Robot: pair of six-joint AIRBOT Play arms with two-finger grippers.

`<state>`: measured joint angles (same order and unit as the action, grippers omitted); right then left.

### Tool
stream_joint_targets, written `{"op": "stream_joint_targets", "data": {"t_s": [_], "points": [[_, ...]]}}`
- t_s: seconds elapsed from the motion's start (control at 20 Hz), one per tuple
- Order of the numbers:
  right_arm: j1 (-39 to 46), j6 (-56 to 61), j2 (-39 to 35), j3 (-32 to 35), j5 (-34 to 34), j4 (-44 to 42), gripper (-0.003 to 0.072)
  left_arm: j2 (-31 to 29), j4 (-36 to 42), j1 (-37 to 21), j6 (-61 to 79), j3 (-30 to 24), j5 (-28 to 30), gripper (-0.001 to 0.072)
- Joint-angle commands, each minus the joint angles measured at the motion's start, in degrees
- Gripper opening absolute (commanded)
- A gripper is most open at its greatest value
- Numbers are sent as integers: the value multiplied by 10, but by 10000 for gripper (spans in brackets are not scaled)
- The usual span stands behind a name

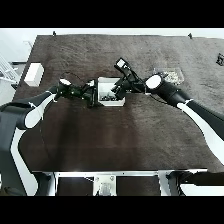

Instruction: Fold the box and place the chain.

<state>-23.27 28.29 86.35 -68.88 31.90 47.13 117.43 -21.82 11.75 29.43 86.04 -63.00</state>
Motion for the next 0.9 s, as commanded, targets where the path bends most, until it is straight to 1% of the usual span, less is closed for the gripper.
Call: {"op": "stream_joint_targets", "data": {"t_s": [0.0,0.1,0.15,0.2,0.3,0.35,0.4,0.45,0.5,0.55,0.6,0.65,0.7,0.75,0.85], "points": [[8,-4,-11,-18,-13,7,432,0,0,0,0,0,0,354],[19,-4,-53,-38,-13,7,525,0,0,0,0,0,0,354],[35,-3,-73,-43,-12,7,525,0,0,0,0,0,0,354],[56,-2,-85,-44,-12,7,506,0,0,0,0,0,0,354],[111,-4,-93,-45,-13,-26,453,0,0,0,0,0,0,354],[137,-16,-91,-45,-13,-49,310,0,0,0,0,0,0,354],[165,-41,-86,-45,-14,-93,176,0,0,0,0,0,0,354],[191,-87,-78,-46,-12,-157,94,0,0,0,0,0,0,354],[211,-141,-68,-47,6,-214,73,0,0,0,0,0,0,354],[231,-190,-52,-50,51,-273,22,0,0,0,0,0,0,354],[249,-222,-30,-59,114,-314,15,0,0,0,0,0,0,354],[265,-230,3,-74,179,-345,11,0,0,0,0,0,0,354],[273,-229,36,-89,218,-356,10,0,0,0,0,0,0,354],[274,-227,70,-105,236,-356,9,0,0,0,0,0,0,354],[263,-227,123,-127,243,-356,9,0,0,0,0,0,0,354]]}}
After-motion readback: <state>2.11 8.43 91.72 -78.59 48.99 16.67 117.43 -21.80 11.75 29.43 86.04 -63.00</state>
